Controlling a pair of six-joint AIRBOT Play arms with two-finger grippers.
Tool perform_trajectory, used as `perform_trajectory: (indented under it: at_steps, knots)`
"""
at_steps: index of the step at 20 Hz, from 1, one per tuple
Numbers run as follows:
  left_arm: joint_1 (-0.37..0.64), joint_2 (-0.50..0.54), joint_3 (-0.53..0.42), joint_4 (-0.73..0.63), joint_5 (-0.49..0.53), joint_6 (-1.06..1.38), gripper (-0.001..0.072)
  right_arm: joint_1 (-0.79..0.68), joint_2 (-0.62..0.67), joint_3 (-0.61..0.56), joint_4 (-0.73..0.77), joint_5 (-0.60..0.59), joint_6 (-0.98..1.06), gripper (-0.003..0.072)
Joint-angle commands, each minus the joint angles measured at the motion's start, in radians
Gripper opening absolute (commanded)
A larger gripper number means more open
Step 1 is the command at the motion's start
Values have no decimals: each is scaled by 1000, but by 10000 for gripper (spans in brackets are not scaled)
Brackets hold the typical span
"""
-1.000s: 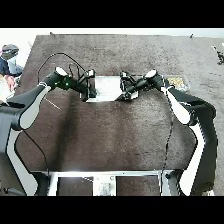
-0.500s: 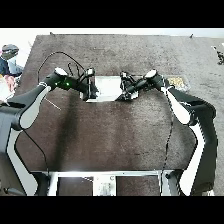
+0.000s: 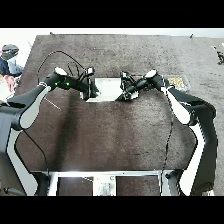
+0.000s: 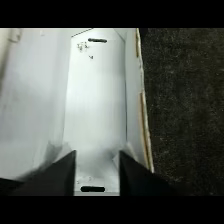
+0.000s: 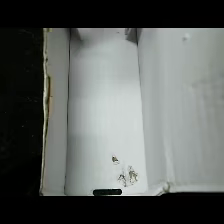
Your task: Fold the box and place the chain.
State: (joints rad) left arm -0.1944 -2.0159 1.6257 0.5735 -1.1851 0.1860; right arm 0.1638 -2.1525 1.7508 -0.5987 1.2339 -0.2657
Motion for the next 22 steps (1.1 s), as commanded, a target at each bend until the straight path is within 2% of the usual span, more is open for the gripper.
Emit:
perform_trajectory:
  at_steps: [1,2,3,4,7,11,14,16,19,22]
  knots:
    - [14,-1,0,-2,-13,-8,212,1,0,0,0,0,0,477]
    - [26,0,0,-2,-29,-24,138,1,0,0,0,0,0,477]
    - [44,2,0,2,-56,-39,34,1,0,0,0,0,0,476]
    - [61,4,0,1,-86,-42,13,1,0,0,0,0,0,477]
    - [98,30,12,-13,-115,-108,10,1,0,0,0,0,0,477]
    - [135,140,24,-8,-62,-302,8,1,0,0,0,0,0,477]
    - [190,217,20,44,5,-630,8,1,0,0,0,0,0,477]
    - [222,225,16,105,-3,-796,9,1,0,0,0,0,0,477]
    - [233,225,-27,243,6,-967,11,1,0,0,0,0,0,477]
    - [233,225,-110,251,71,-1082,11,1,0,0,0,0,0,476]
